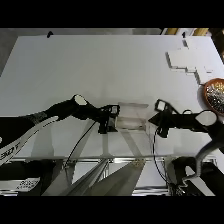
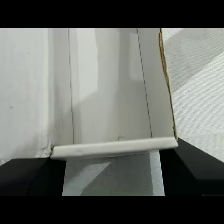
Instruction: Fold the box and place the chain.
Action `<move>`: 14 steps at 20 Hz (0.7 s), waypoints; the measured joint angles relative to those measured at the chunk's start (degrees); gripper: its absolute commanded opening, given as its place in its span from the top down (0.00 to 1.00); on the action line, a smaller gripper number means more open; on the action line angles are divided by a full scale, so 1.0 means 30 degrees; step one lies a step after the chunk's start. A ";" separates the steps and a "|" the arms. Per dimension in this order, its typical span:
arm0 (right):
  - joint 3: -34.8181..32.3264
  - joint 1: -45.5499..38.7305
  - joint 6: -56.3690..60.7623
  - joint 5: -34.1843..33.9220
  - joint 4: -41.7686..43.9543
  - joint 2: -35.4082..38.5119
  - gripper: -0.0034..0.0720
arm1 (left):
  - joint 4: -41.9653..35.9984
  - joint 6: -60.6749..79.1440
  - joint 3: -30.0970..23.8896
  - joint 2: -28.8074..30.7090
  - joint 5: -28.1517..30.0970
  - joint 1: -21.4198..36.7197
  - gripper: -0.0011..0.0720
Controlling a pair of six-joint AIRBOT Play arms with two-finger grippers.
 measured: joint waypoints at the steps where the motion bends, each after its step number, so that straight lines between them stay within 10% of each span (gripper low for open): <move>1: 0.0000 -0.0525 0.1974 -0.0357 -0.0204 0.0350 0.93 | 0.0000 0.0000 0.0000 0.0000 0.0000 0.0000 0.94; 8: -0.0007 -0.2973 1.6065 -0.1603 -0.4699 0.0678 0.93 | 0.0000 0.0044 0.0000 0.0000 0.0000 0.0000 0.94; 14: -0.0007 -0.3300 2.0837 0.0532 -0.6543 -0.0962 0.93 | 0.0000 0.0036 0.0000 0.0000 0.0007 0.0000 0.94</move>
